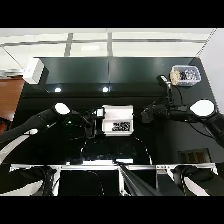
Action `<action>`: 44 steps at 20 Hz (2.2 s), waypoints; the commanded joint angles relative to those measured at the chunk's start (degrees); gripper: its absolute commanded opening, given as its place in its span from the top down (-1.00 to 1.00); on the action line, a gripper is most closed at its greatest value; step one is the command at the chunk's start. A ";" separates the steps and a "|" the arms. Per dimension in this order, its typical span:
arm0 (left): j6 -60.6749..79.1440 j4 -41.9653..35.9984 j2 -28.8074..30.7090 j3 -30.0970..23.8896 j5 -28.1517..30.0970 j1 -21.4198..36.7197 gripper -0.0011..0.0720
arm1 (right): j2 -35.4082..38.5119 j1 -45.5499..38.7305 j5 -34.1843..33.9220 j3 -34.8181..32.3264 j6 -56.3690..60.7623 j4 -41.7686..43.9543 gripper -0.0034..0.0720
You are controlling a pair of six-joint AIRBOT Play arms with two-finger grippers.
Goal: Fold the box and place the chain.
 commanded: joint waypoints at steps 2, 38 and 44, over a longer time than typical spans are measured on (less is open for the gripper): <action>0.04 0.11 -0.02 0.07 0.02 -0.11 0.02 | -0.04 0.00 -10.49 0.26 1.81 4.81 -1.00; 0.04 0.20 -0.02 0.04 0.02 -0.13 0.01 | -15.98 10.32 9.20 9.94 -39.23 -11.45 -1.00; 0.04 0.20 -0.02 0.04 0.02 -0.13 0.01 | -16.00 10.32 9.11 9.60 -39.01 -11.45 0.16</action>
